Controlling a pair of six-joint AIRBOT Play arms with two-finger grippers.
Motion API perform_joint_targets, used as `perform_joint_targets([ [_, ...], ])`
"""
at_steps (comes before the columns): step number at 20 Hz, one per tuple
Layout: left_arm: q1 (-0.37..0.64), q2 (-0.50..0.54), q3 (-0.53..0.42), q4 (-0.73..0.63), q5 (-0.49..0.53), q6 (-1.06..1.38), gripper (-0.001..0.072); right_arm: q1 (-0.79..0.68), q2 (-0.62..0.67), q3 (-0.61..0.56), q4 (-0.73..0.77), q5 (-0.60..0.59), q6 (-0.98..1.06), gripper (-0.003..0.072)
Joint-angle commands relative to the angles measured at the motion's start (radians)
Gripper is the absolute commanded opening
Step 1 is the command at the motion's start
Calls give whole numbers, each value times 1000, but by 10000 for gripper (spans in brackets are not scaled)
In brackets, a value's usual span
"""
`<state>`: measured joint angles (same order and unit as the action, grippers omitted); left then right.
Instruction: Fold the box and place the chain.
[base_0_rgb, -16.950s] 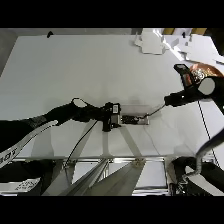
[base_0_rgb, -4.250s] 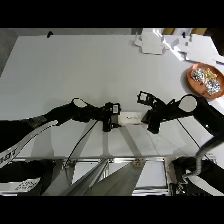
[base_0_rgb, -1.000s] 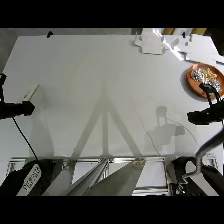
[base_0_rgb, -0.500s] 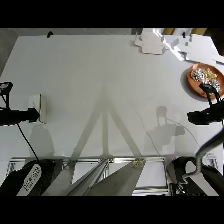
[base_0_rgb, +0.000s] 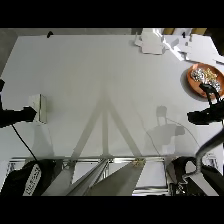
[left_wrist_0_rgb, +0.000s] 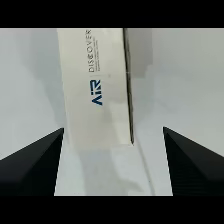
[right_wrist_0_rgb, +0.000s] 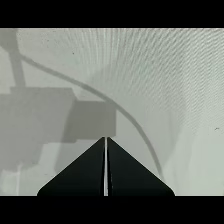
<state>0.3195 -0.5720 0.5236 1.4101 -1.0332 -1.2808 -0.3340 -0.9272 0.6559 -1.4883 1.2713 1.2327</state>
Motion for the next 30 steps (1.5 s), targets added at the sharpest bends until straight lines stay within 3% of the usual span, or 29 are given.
perform_joint_targets([
  [1, -48, 129, -1, 3, -50, -2, 692, -1, 1, 0, 0, 0, 0, 17],
  [9, -104, 168, -1, -9, -74, -4, 691, -1, 1, 0, 0, 0, 0, 17],
  [24, -103, 168, -1, -7, -56, -6, 690, -1, 1, 0, 0, 0, 0, 17],
  [26, -103, 168, -27, 2, -18, -3, 506, -1, 1, 0, 0, 0, 0, 17],
  [30, -103, 168, -66, 3, -8, -2, 493, -1, 1, 0, 0, 0, 0, 17],
])
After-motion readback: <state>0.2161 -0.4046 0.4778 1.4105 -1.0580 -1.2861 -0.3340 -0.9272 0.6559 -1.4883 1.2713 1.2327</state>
